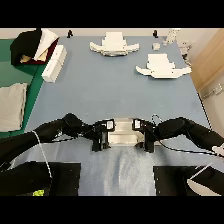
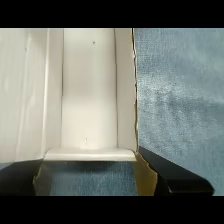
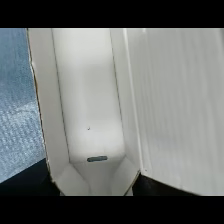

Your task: Fold the box.

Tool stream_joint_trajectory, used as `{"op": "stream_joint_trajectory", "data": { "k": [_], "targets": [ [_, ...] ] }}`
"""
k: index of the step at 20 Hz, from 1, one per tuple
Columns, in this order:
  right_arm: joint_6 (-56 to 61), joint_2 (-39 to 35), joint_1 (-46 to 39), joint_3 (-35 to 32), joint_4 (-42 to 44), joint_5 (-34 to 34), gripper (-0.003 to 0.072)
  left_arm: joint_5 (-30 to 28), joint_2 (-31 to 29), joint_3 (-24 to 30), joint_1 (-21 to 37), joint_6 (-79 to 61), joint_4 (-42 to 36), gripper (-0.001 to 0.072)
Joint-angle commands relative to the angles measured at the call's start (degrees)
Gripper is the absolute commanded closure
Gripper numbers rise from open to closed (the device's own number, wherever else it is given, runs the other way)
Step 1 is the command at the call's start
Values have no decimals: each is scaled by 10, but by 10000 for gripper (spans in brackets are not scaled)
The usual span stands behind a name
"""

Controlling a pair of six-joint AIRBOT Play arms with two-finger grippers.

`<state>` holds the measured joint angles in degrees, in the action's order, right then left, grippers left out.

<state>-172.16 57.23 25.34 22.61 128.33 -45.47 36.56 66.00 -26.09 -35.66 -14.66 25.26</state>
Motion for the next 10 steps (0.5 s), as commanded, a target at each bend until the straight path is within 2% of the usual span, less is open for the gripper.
{"op": "stream_joint_trajectory", "data": {
  "k": [1,6,7,8,10],
  "targets": [
    [0,0,0,0,0,0,177,-6,5,-3,-1,-11,-1,18],
    [0,0,0,0,0,0,177,-6,7,-6,-1,-14,-8,34],
    [0,0,0,0,0,0,177,-5,9,-6,-1,-16,-8,194],
    [0,0,0,0,0,0,177,0,11,-7,-1,-20,-7,240],
    [0,0,0,0,0,0,177,0,11,-7,-1,-20,-7,240]
  ]
}}
